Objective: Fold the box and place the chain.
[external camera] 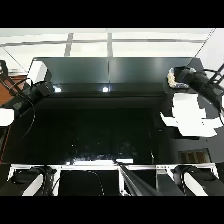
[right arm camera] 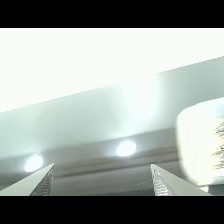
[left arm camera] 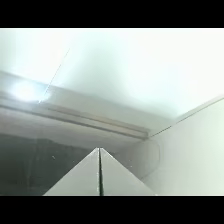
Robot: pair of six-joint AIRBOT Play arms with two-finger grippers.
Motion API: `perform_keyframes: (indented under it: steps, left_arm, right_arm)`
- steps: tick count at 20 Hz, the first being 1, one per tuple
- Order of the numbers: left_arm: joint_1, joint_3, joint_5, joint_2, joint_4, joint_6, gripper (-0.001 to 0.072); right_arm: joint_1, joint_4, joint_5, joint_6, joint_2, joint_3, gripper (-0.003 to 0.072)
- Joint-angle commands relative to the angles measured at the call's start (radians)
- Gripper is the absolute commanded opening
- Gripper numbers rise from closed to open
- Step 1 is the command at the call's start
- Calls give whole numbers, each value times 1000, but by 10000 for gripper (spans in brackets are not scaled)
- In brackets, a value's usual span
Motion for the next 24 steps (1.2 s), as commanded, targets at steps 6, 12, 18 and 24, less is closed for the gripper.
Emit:
perform_keyframes:
  steps: [6, 12, 18, 24]
  left_arm:
    - [2, 34, -277, -98, 128, 78, 715]
    - [2, 132, -669, -199, 542, -335, 715]
    - [-2, 137, -642, -204, 465, -338, 714]
    - [-2, 137, -642, -204, 451, -337, 714]
  right_arm:
    - [-832, -216, 581, 61, -443, 394, 706]
    - [-989, -449, 1154, -72, -755, 645, 706]
    - [-957, -327, 1172, -172, -834, 609, 568]
    - [-894, -370, 1156, -182, -800, 608, 223]
